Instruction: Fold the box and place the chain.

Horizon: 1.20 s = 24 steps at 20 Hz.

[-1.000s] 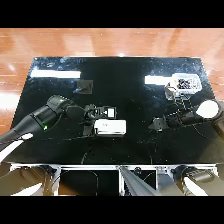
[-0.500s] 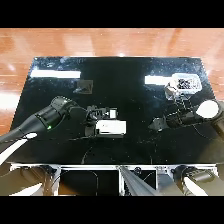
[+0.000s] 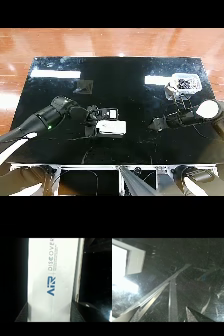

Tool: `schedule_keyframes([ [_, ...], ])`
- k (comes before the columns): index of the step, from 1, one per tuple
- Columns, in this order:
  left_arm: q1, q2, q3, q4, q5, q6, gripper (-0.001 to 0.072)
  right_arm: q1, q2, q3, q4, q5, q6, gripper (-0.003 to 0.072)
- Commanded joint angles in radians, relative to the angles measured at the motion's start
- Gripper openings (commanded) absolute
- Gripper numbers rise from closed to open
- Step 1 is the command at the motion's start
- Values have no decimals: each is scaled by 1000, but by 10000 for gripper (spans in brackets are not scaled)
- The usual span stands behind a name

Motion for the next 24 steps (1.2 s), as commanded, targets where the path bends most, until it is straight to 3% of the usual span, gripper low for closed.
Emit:
schedule_keyframes([
  [1, 22, 15, 20, 1, -5, -36, 21, 0, 1, -1, 0, 0, 0, 720],
  [6, 203, 34, 72, 0, 12, -90, 21, 0, 1, -1, 0, 0, 0, 720],
  [11, 520, 18, 123, 0, -5, -95, 21, 0, 1, -1, 0, 0, 0, 720],
  [15, 805, -39, 171, -1, -204, -148, 21, 0, 1, -1, 0, -26, -1, 720],
  [17, 925, -116, 252, -2, -216, -261, 21, 0, 1, 0, 4, -50, -1, 720],
  [20, 1047, -296, 459, -20, -78, -398, 21, 0, 1, -1, 8, -60, -1, 720],
  [22, 1071, -416, 609, -15, 17, -424, 21, 0, 1, 0, 8, -60, 1, 720],
  [24, 1069, -509, 732, 1, 40, -438, 21, 0, 1, -1, 8, -60, 20, 720],
])
